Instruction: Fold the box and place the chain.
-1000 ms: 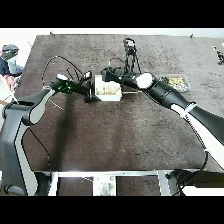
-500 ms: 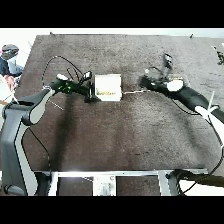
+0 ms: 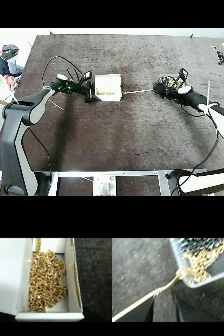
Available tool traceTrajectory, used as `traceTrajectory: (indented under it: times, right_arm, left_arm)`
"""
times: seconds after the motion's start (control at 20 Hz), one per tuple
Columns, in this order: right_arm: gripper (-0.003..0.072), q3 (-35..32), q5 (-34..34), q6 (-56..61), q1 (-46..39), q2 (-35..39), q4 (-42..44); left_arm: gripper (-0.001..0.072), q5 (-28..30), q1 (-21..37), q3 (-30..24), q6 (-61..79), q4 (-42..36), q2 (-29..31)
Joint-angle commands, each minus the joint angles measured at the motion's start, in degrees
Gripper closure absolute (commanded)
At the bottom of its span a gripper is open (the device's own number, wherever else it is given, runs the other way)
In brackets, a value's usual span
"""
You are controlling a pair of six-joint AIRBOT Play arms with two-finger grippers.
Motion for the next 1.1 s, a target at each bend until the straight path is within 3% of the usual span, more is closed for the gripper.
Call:
traceTrajectory:
  times: [0.0, 0.1, 0.2, 0.35, 0.55, 0.75, 1.05]
  right_arm:
    - [0.0378, 3.65, -0.7, 0.17, 0.09, -4.39, 2.21]
    - [0.0393, 5.18, -1.27, 0.15, 0.17, -5.97, 4.0]
    - [0.0668, 5.68, -0.81, 0.13, 1.07, -6.14, 4.09]
    - [0.0673, 5.68, 0.85, -0.74, 4.37, -2.71, 4.0]
    - [0.0673, 5.68, 2.97, -5.49, 11.69, 8.41, 4.0]
    - [0.0672, 5.73, 0.85, -7.06, 19.26, 17.77, 3.98]
    - [0.0672, 11.96, -0.04, -8.37, 26.88, 19.56, 2.43]
  left_arm:
    - [0.0295, -0.02, 0.04, 0.02, 0.0, 0.02, 0.04]
    - [0.0295, 0.0, 0.04, 0.02, 0.0, 0.02, 0.04]
    - [0.0295, 0.0, 0.04, 0.02, 0.0, 0.02, 0.04]
    - [0.0295, -0.02, 0.04, 0.02, 0.0, 0.02, 0.04]
    - [0.0295, 0.0, 0.04, 0.02, 0.0, 0.02, 0.04]
    - [0.0295, 0.0, 0.04, 0.02, 0.0, 0.02, 0.04]
    - [0.0295, 0.02, 0.04, 0.02, 0.0, 0.02, 0.04]
